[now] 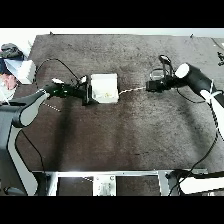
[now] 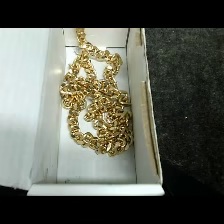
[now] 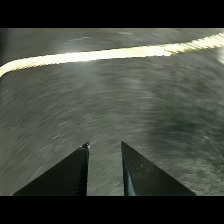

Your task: Fold the box and place the chain.

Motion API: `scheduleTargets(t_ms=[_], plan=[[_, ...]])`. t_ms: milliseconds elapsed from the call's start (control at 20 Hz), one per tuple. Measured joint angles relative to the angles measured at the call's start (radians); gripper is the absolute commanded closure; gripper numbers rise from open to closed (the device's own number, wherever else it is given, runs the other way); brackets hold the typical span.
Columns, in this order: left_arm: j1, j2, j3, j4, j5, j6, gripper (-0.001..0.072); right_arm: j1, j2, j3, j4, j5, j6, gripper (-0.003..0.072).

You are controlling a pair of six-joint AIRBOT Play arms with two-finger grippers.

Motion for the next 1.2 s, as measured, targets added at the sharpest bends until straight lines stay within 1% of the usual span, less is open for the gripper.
scheduleTargets(t_ms=[50,100,250,400,600,650,700,750,800,850,1000,1200], plan=[[0.000,0.000,0.000,0.000,0.000,0.000,0.0372,-0.019,-0.001,-0.032,0.032,-0.053,0.006,0.0207],[0.000,0.000,0.000,0.000,0.000,0.000,0.0371,-0.031,-0.005,-0.053,0.061,-0.108,0.006,0.0278],[0.000,0.000,0.000,0.000,0.000,0.000,0.0372,-0.040,-0.035,-0.089,0.154,-0.248,0.008,0.0283],[0.000,0.000,0.000,0.000,0.000,0.000,0.0372,-0.032,-0.080,-0.100,0.230,-0.357,0.008,0.0283],[0.000,0.000,0.000,0.000,0.000,0.000,0.0372,-0.024,-0.146,-0.060,0.299,-0.436,0.008,0.0291],[0.000,0.000,0.000,0.000,0.000,0.000,0.0372,-0.024,-0.163,-0.043,0.308,-0.441,0.008,0.0413],[0.000,0.000,0.000,0.000,0.000,0.000,0.0372,-0.023,-0.177,-0.027,0.318,-0.446,0.009,0.0422],[0.000,0.000,0.000,0.000,0.000,0.000,0.0372,-0.023,-0.191,-0.012,0.328,-0.451,0.013,0.0499],[0.000,0.000,0.000,0.000,0.000,0.000,0.0372,-0.021,-0.201,-0.002,0.336,-0.453,0.014,0.0637],[0.000,0.000,0.000,0.000,0.000,0.000,0.0372,-0.022,-0.210,0.007,0.343,-0.449,0.016,0.0669],[0.000,0.000,0.000,0.000,0.000,0.000,0.0371,-0.020,-0.208,0.021,0.355,-0.414,0.018,0.0670],[0.000,0.000,0.000,0.000,0.000,0.000,0.0372,0.008,-0.114,0.027,0.362,-0.314,-0.041,0.0671]])
